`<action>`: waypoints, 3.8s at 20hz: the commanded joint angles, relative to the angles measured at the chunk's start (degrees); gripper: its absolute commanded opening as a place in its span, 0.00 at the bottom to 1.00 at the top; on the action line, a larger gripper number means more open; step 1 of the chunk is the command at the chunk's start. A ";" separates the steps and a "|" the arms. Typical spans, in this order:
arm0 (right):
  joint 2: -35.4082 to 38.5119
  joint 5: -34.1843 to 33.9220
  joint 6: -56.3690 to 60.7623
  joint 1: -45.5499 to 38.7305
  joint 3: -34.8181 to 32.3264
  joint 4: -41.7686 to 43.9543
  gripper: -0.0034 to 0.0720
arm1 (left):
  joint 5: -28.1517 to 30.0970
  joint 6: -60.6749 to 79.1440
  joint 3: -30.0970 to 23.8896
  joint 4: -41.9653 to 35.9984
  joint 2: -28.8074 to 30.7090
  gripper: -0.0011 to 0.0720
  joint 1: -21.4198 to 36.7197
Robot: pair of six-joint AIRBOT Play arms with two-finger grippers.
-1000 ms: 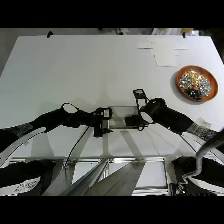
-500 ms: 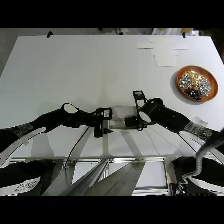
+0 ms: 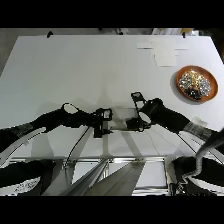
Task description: Fold the box and place the chain.
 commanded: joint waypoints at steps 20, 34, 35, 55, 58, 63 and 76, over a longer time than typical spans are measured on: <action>14.43 -6.29 -41.00 -56.92 14.27 -7.43 0.55 | 0.26 -0.24 0.00 -0.22 0.02 0.25 0.04; -6.99 -9.18 -50.64 -60.13 14.25 -5.51 0.46 | 0.26 -0.26 0.00 -0.22 0.02 0.25 0.04; -7.26 -9.25 -50.69 -60.13 14.25 -5.29 0.46 | 0.26 -0.24 0.00 -0.22 0.02 0.25 0.04; -7.26 -7.21 -50.10 -61.07 14.27 -6.10 0.07 | 0.26 -0.26 0.00 -0.22 0.02 0.25 0.04; -1.16 -6.97 -49.99 -61.07 14.27 -5.57 0.07 | 0.26 -0.26 0.00 -0.22 0.02 0.25 0.04; 10.84 0.66 -48.43 -61.05 14.25 13.62 0.07 | 0.26 -0.26 0.00 -0.22 0.02 0.25 0.04; 32.54 19.45 -52.06 -44.61 14.25 26.58 0.07 | 0.26 -0.26 0.00 -0.22 0.02 0.25 0.04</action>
